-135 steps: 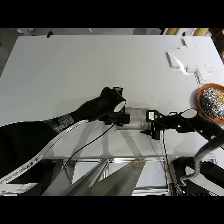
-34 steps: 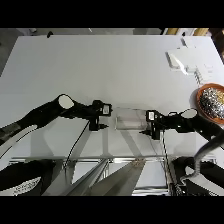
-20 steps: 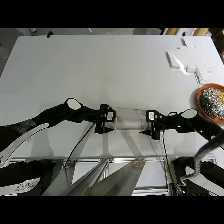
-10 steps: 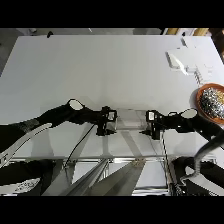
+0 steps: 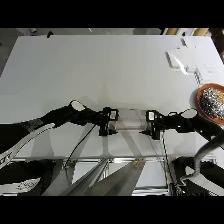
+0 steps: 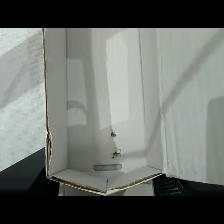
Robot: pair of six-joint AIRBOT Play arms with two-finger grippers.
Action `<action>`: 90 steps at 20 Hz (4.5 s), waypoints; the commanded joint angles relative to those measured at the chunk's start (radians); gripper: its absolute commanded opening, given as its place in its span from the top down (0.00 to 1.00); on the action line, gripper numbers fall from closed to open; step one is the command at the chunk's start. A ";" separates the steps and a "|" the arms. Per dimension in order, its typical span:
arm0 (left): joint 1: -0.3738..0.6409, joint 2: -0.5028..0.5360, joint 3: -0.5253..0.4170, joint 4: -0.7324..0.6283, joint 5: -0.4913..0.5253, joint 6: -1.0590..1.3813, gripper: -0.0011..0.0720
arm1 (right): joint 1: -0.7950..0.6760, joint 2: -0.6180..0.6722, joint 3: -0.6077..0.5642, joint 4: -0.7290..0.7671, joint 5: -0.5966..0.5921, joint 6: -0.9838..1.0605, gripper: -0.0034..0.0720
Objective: Fold the box and place the chain.
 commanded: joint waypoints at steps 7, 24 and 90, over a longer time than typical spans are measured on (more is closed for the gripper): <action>-0.007 -0.002 0.001 -0.002 0.007 0.000 0.55 | 0.000 0.001 0.001 0.000 0.000 0.000 0.40; -0.006 -0.002 0.001 -0.002 0.006 0.000 0.55 | 0.000 0.001 0.001 0.000 0.000 0.000 0.40; -0.006 -0.002 0.001 -0.002 0.006 0.000 0.55 | 0.243 0.258 0.099 0.083 -0.323 0.609 0.93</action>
